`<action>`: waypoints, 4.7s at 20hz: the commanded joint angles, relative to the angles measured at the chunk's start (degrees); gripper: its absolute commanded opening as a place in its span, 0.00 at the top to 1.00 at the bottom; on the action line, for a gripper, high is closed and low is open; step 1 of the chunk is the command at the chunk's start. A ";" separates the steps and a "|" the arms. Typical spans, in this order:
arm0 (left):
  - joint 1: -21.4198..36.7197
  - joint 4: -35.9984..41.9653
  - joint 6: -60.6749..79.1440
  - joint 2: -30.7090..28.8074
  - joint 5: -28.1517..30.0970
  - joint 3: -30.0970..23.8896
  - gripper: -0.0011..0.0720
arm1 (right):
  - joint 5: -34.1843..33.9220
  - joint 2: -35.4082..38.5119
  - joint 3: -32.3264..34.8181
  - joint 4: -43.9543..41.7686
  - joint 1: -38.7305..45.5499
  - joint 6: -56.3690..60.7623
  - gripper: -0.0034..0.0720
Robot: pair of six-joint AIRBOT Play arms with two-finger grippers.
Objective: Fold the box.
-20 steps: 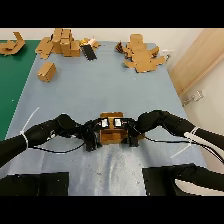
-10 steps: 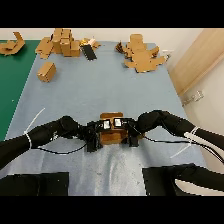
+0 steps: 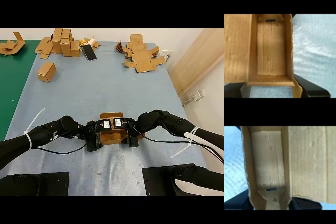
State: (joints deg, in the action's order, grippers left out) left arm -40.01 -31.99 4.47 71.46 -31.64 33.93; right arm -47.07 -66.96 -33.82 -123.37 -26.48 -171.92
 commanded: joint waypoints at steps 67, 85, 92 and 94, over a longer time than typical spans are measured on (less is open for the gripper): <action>9.25 -5.95 0.33 -6.58 -7.91 0.04 0.47 | -19.50 15.85 -3.34 -6.32 11.69 89.00 0.00; 11.06 -6.08 2.43 -3.87 -8.81 -1.62 0.47 | -16.33 15.85 -3.34 -5.97 11.69 88.94 0.04; 11.06 -3.63 5.44 -1.27 -8.83 -1.62 0.47 | -16.37 15.85 -3.34 -6.08 11.32 88.94 0.70; 11.06 -2.32 6.29 -1.27 -8.90 -1.62 0.47 | -17.25 15.30 -3.34 -7.28 9.92 89.00 0.95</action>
State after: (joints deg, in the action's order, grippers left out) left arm -28.88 -36.16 9.13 69.73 -40.47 32.34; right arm -63.53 -51.29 -37.19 -129.47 -15.42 -82.98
